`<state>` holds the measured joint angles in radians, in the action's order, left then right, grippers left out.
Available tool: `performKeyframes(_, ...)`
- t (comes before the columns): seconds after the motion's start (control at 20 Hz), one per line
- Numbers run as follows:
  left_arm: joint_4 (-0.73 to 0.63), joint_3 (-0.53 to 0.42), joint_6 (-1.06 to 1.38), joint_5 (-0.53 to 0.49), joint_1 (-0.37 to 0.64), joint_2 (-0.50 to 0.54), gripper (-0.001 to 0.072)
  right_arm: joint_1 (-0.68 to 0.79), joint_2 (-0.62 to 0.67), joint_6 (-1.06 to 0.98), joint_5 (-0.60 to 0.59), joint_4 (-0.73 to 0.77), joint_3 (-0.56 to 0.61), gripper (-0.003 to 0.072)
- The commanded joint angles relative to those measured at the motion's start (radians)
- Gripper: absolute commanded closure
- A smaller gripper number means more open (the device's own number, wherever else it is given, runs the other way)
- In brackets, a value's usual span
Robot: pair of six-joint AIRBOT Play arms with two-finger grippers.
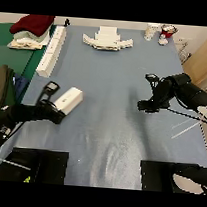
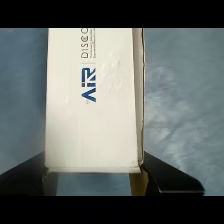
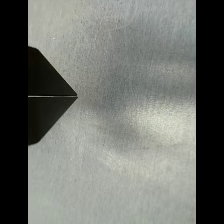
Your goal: Fold the box.
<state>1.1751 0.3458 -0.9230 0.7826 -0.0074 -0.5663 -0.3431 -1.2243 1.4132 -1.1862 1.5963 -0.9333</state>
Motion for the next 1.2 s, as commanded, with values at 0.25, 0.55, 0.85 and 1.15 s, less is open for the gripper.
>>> performKeyframes(0.25, 0.115, 0.002, -0.158, -0.103, 0.431, -0.041, 0.0266, 0.001, -0.001, 0.0, 0.0, 0.0, -0.001, 0.0682)
performKeyframes(0.55, 0.046, 0.11, -0.118, -0.314, 0.423, -0.341, 0.0266, 0.001, -0.001, 0.0, 0.0, 0.001, -0.001, 0.0682)
performKeyframes(0.85, -0.002, 0.362, -0.068, -0.39, 0.305, -0.654, 0.0266, 0.001, -0.001, 0.0, 0.0, 0.001, -0.001, 0.0682)
performKeyframes(1.15, -0.002, 0.555, -0.055, -0.39, 0.283, -0.846, 0.0266, 0.001, -0.001, 0.0, 0.0, 0.0, -0.001, 0.0682)
